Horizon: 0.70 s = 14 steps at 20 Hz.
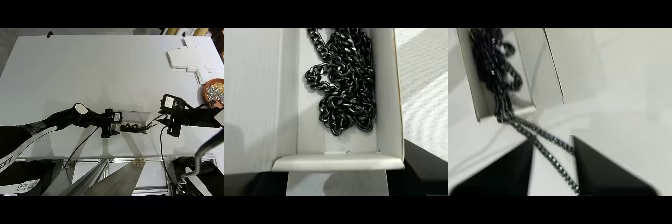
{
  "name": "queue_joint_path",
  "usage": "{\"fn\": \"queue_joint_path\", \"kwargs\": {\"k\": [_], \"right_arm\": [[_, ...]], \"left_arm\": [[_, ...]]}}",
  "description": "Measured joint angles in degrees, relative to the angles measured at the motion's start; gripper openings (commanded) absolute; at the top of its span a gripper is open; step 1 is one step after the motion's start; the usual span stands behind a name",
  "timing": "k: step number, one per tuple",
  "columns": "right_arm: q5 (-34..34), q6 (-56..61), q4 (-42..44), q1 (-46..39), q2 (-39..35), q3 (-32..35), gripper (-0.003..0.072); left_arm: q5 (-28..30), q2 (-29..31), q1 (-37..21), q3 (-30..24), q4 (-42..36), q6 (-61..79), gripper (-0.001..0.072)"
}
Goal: Fold the box and place the chain.
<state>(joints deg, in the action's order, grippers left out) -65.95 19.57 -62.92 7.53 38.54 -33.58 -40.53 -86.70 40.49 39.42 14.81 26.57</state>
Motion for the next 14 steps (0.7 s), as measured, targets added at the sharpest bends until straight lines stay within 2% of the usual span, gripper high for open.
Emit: {"fn": "queue_joint_path", "kwargs": {"k": [2, 3, 4, 9, 14], "right_arm": [[1.75, -0.31, -1.73, 0.22, 3.67, 1.05, 0.0318], [2.73, -0.68, -2.54, 0.52, 5.38, 1.66, 0.0243], [4.46, -1.27, -3.23, 0.83, 7.06, 2.38, 0.0226], [12.35, -7.15, -4.39, 1.51, 11.89, 6.73, 0.0226], [14.12, -23.65, 2.82, 1.62, 13.31, 10.29, 0.0216]], "left_arm": [[0.0, 0.0, 0.0, 0.0, 0.0, 0.0, 0.0253], [0.0, 0.0, 0.0, 0.0, 0.0, 0.0, 0.0253], [0.0, 0.0, 0.0, 0.0, 0.0, 0.0, 0.0253], [0.0, 0.0, 0.0, 0.0, 0.0, 0.0, 0.0253], [0.0, 0.0, 0.0, 0.0, 0.0, 0.0, 0.0253]]}}
